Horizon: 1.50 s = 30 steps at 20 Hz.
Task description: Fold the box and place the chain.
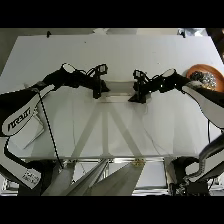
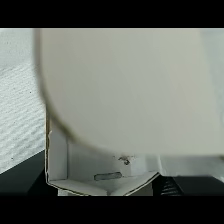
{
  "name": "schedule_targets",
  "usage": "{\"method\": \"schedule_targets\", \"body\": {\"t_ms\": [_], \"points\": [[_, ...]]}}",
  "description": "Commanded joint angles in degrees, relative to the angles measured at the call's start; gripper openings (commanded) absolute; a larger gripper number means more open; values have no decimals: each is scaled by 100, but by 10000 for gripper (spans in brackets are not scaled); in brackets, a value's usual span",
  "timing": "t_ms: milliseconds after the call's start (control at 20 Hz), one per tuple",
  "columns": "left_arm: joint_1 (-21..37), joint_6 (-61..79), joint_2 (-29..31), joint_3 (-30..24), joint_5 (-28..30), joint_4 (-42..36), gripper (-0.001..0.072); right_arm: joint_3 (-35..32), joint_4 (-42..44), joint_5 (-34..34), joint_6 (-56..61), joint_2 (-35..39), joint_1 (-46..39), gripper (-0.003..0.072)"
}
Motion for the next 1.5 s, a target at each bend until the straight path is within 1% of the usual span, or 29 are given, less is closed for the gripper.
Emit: {"method": "schedule_targets", "body": {"t_ms": [0, 250, 300, 350, 400, 450, 600, 750, 800, 900, 1000, 1050, 1100, 1150, 1200, 1250, 1300, 1350, 1400, 1450], "points": [[0, 2, -2, 4, 2, 0, 14, 0, 0, 2, 0, 0, 4, 377], [0, 4, -2, 4, -76, -2, 21, 0, 0, 2, 2, 0, 4, 377], [0, 2, 2, 4, -81, 0, 68, 0, 0, 2, 0, 0, 4, 377], [7, 2, 7, 4, -79, 0, 181, 0, 0, 2, 2, 0, 4, 377], [11, 2, 7, 4, -79, 0, 333, 0, 0, 2, 2, 0, 4, 377], [11, 2, 9, 4, -81, 0, 386, 0, 0, 2, 2, 0, 4, 377], [55, 2, 83, 4, -81, 4, 389, 0, 0, 2, 2, 0, 4, 377], [173, 2, 402, 4, -76, 153, 394, 0, 0, 2, 0, 0, 4, 377], [234, 2, 544, 7, -79, 299, 394, 0, 0, 2, 2, 0, 4, 377], [354, -87, 855, 4, -79, 905, 394, 0, 0, 2, 0, 0, 4, 377], [420, -575, 1128, 4, -186, 1665, 393, 0, 0, 2, 0, 0, 4, 377], [428, -966, 1228, 4, -424, 1882, 387, 0, 0, 2, 0, 0, 4, 377], [413, -1246, 1294, 4, -789, 1934, 288, 0, 0, 2, 2, 0, 4, 377], [369, -1344, 1333, 4, -1281, 1919, 43, 0, 0, 2, 0, 0, 4, 377], [295, -1320, 1355, 4, -1720, 1860, 7, 0, 0, 2, 0, 0, 4, 377], [192, -1320, 1355, 4, -2026, 1679, 7, 0, 0, 2, 0, 0, 4, 377], [74, -1322, 1355, 4, -2092, 1436, 7, 0, 0, 2, 0, 0, 4, 377], [-35, -1320, 1353, 4, -1991, 1134, 7, 0, 0, 2, 2, 0, 4, 377], [-149, -1294, 1353, 4, -1727, 745, 10, 0, 0, 2, 0, 0, 4, 377], [-254, -1255, 1353, 4, -1318, 417, 10, 0, 0, 2, 0, 0, 4, 377]]}}
